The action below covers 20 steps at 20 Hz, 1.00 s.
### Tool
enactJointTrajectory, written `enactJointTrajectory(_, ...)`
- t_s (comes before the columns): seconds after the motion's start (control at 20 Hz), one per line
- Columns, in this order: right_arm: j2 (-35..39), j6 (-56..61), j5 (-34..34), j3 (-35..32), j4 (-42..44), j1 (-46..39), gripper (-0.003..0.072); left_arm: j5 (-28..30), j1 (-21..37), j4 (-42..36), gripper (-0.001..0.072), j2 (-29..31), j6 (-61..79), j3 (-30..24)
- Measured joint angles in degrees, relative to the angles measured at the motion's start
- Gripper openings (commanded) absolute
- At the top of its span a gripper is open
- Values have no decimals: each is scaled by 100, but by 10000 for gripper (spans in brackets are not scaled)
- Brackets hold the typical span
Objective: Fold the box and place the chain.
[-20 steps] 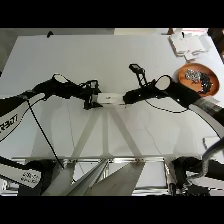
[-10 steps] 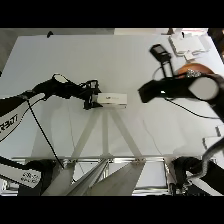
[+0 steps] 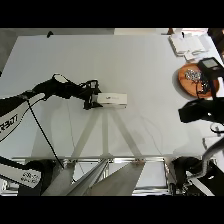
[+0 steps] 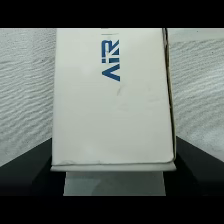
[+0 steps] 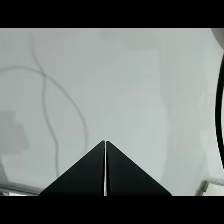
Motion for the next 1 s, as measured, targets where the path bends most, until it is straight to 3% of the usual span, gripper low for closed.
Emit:
enactJointTrajectory(0.5, 184, 140, 85, 0, -190, 2, 11, 33, -37, -61, 335, 0, -2, 0)
enactJointTrajectory(0.55, 186, 144, 28, 0, -192, 0, 11, 33, -39, -66, 305, 0, -7, 0)
enactJointTrajectory(0.6, 188, 146, -33, 0, -197, 0, 11, 33, -42, -68, 110, 0, -15, 0)
enactJointTrajectory(0.65, 188, 146, -101, 0, -197, 2, 11, 31, -44, -72, 17, 0, -17, 0)
enactJointTrajectory(0.85, 188, 149, -407, 0, -203, 0, 12, 50, -48, 31, 8, 160, -151, -7)
enactJointTrajectory(1.0, 188, 146, -632, 0, -205, 0, 12, 35, -39, 111, 8, 715, -553, -7)
